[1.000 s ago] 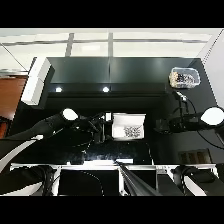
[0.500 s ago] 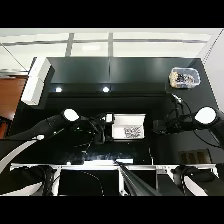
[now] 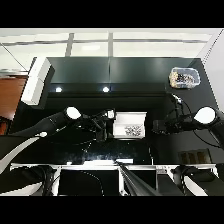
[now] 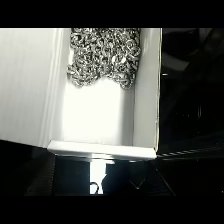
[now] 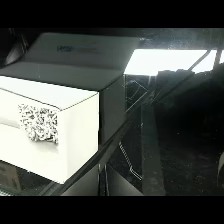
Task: Fold the box and place the chain.
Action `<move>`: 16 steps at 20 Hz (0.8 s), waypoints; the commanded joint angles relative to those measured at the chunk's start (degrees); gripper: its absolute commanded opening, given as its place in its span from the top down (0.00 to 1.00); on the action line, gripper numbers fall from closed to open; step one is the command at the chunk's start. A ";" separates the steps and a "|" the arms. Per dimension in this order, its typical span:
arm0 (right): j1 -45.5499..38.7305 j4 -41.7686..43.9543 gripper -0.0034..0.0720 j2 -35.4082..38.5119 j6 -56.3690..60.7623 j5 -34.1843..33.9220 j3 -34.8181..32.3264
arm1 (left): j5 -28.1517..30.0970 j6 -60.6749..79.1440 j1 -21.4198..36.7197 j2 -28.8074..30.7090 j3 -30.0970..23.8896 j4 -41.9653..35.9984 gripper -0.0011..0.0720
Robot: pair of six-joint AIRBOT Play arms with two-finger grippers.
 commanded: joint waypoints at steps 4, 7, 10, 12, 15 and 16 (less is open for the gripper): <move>0.00 -0.09 0.89 -0.04 0.00 0.00 0.02 | 0.04 -0.39 0.02 -0.09 0.11 0.76 0.54; -0.02 -0.74 0.89 0.00 -0.39 0.02 0.76 | 0.02 -0.37 0.02 -0.09 0.13 2.95 0.54; -0.11 -3.65 0.89 0.24 -2.25 0.44 5.33 | 0.09 -0.28 0.04 0.02 0.15 5.20 0.54; -0.11 -5.62 0.89 0.42 -6.16 1.11 10.32 | 0.04 -0.31 0.07 0.31 0.15 7.10 0.54; -0.11 -6.78 0.68 0.42 -10.16 -0.07 15.85 | 0.04 -0.31 0.13 1.46 0.15 8.59 0.54; -0.11 -7.56 0.19 0.39 -10.14 -1.62 16.11 | 0.04 -0.31 0.11 1.60 0.13 8.57 0.54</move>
